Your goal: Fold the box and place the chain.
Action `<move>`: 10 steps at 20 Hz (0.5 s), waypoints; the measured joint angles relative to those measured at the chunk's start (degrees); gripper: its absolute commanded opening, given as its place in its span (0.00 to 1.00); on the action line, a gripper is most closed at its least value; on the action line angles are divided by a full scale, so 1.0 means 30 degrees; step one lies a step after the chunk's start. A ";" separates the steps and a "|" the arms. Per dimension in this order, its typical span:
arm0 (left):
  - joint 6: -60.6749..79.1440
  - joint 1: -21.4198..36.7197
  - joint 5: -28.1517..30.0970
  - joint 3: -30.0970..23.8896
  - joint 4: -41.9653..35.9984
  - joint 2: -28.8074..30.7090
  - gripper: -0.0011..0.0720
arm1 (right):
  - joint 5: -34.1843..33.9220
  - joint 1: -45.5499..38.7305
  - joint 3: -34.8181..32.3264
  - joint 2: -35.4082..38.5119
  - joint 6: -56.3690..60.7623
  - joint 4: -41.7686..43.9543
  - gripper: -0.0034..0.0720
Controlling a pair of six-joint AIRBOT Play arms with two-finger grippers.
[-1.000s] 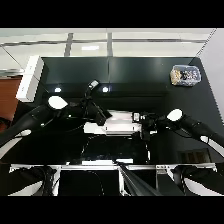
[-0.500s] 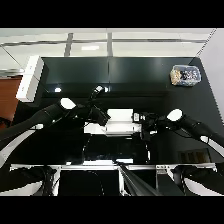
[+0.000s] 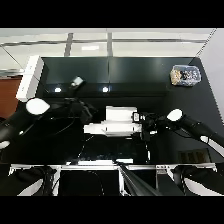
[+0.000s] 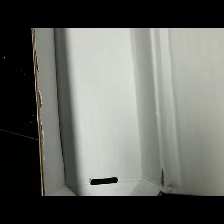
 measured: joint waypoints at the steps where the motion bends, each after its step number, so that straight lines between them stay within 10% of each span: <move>1: 0.0940 0.0401 -0.0692 -0.0452 0.0233 0.0415 0.44 | -0.0007 0.0000 0.0000 0.0000 0.0000 0.0000 0.40; 2: 0.2266 0.0605 -0.1552 -0.0809 0.0306 0.0656 0.96 | -0.0007 0.0000 0.0000 0.0000 -0.0007 0.0000 0.40; 10: 1.0579 -0.1778 -0.0350 -0.1778 0.2499 -0.0852 0.95 | -0.0015 0.0000 0.0000 0.0000 -0.0015 0.0007 0.40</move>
